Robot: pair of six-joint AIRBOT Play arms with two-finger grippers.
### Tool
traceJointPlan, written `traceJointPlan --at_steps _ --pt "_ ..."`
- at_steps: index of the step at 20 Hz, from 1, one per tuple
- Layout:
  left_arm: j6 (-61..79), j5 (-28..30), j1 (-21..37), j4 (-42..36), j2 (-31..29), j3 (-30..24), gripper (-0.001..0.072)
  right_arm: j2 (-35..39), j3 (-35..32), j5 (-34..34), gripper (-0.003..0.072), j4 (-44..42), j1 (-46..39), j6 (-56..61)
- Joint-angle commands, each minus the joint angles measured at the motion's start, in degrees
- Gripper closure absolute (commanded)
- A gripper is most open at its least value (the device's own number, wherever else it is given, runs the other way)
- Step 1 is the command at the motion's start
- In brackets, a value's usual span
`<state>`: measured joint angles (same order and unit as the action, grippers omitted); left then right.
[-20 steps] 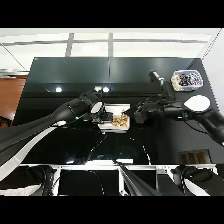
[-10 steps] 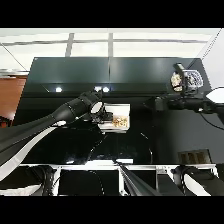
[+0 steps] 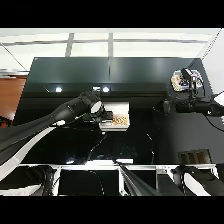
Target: Fold the box and place the chain.
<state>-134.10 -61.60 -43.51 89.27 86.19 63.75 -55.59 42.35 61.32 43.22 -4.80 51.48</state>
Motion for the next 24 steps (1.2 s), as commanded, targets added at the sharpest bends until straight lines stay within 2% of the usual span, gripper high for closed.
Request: traceJointPlan --at_steps 1,3,5,7,9,10,12,13,14,16,18,19,20,24 --pt "-1.03 -0.61 0.09 0.50 -2.12 0.04 0.0174 0.04 -0.24 -0.76 -0.0016 1.44 -0.22 0.15" --pt "3.58 -0.83 0.07 2.32 -5.84 0.02 0.0174 0.04 -0.24 -1.09 -0.0016 1.42 -0.20 0.15" --pt "10.14 -3.85 0.07 5.64 -10.99 -0.13 0.0174 0.04 -0.26 -1.11 -0.0016 1.44 -0.22 0.15" --pt "13.55 -8.41 0.33 14.45 -16.85 -1.73 0.0174 0.04 -0.24 -1.14 -0.0016 1.44 -0.22 0.15" --pt "11.74 -13.38 4.04 21.84 -22.43 -5.05 0.0174 0.04 -0.26 -1.46 -0.0016 1.44 -0.22 0.15" --pt "11.02 -13.27 7.50 21.20 -24.92 -7.34 0.0174 0.04 -0.26 -1.88 -0.0015 1.44 -0.22 0.15" --pt "11.91 -7.15 14.82 14.29 -27.58 -12.70 0.0175 0.04 -0.28 -2.93 -0.0015 1.42 -0.20 0.17" --pt "15.17 -3.39 18.34 7.85 -27.65 -15.08 0.0174 0.04 -0.28 -3.39 -0.0015 1.40 -0.20 0.20" --pt "22.47 1.62 21.99 -2.05 -27.12 -17.68 0.0173 0.02 -0.28 -3.54 -0.0016 1.42 -0.20 0.20" --pt "48.13 8.07 26.99 -24.55 -24.76 -21.73 0.0169 0.02 -0.28 -3.52 -0.0016 1.42 -0.20 0.20" --pt "71.78 6.86 28.92 -38.93 -21.07 -22.91 0.0056 0.04 -0.35 -3.56 -0.0016 1.42 -0.20 0.20" --pt "80.94 5.73 28.89 -41.66 -19.26 -22.88 0.0054 0.02 -0.46 -3.54 -0.0015 1.44 -0.20 0.20" --pt "89.64 4.92 28.35 -42.51 -17.57 -22.88 -0.0011 0.02 -0.70 -3.54 -0.0016 1.42 -0.20 0.22" --pt "124.61 4.22 24.20 -41.29 -15.13 -22.91 -0.0011 0.02 -1.90 -3.50 -0.0015 1.44 -0.20 0.44"
